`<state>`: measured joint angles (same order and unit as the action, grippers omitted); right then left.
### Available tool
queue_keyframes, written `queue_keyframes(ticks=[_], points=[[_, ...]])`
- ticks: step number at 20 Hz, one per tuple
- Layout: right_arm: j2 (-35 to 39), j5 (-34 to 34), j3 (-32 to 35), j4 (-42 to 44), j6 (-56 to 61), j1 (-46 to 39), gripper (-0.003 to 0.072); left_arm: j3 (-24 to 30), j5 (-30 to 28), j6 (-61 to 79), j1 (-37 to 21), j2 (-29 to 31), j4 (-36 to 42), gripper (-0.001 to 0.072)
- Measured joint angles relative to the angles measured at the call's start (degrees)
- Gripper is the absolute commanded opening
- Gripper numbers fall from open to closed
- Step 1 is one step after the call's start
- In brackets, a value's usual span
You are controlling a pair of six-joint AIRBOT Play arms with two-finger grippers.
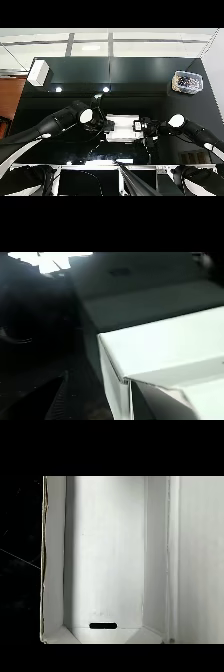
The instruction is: Fold the box and place the chain.
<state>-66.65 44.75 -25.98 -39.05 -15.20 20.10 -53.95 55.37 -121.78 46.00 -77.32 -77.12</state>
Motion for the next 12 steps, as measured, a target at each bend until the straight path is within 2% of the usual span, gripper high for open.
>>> queue_keyframes(ticks=[2, 4, 9, 11, 12], points=[[0.0, -0.02, 0.0, 0.0, 0.0, 0.0, 0.0191, -2.1, 1.95, -3.06, 1.68, -1.75, -2.67, 0.0441], [0.0, 0.0, 0.0, 0.0, 0.0, 0.0, 0.0191, -3.65, 3.06, -6.25, 3.63, -3.67, -4.68, 0.0388], [0.0, 0.0, 0.0, 0.0, 0.0, 0.0, 0.0191, -5.11, 4.81, -12.07, 6.95, -7.23, -7.08, 0.0388], [0.0, 0.0, 0.0, 0.0, 0.0, 0.0, 0.0191, -5.38, 5.05, -14.12, 7.37, -7.8, -7.43, 0.0334], [0.0, -0.02, 0.0, 0.0, 0.0, 0.0, 0.0191, -5.53, 4.76, -14.75, 7.48, -7.93, -7.52, 0.0332]])
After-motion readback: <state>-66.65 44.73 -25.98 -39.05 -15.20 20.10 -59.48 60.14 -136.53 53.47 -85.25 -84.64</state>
